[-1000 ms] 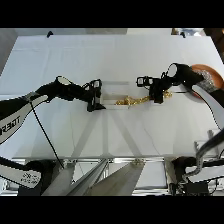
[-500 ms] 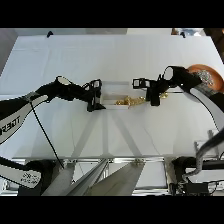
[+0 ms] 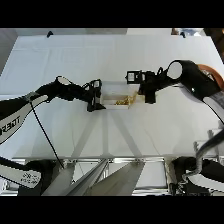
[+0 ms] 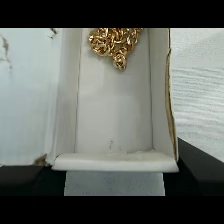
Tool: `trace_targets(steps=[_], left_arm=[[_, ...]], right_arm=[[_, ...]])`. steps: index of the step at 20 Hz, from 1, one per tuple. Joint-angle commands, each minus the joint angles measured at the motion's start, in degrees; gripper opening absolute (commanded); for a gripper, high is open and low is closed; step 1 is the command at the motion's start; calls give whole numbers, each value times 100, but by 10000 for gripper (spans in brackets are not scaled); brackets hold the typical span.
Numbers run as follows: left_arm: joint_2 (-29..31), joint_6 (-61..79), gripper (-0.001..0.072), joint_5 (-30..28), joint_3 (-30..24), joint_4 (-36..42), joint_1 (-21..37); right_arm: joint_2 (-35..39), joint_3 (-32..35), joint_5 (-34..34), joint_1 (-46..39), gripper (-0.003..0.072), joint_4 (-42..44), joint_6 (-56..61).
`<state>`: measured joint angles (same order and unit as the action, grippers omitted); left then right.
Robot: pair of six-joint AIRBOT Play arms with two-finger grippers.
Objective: Fold the box and place the chain.
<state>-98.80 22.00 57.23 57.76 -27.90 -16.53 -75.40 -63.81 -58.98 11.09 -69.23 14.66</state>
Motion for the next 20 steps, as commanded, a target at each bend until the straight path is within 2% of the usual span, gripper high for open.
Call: trace_targets(steps=[1, 5, 9, 12, 15, 18, 20], left_arm=[[4, 2, 145, 0, 2, 0, 0], [4, 2, 145, -2, 2, -2, 0], [4, 2, 145, 0, 2, 0, 0], [4, 2, 145, 0, 2, 0, 0], [4, 2, 145, 0, 0, 0, 0], [4, 2, 145, -2, 2, 0, 0], [4, 2, 145, 0, 2, 0, 0]], right_arm=[[297, -7, 160, 393, 8, 966, 44], [297, -11, 813, 737, 8, 2063, 39], [238, -11, 1635, 1010, 8, 2402, 42], [90, -11, 1823, 1062, 8, 2470, 55], [-101, -11, 1790, 1062, 8, 2057, 225], [-363, -11, 1740, 1060, 8, 918, 1410], [-450, -11, 1683, 1060, 8, 448, 2002]])
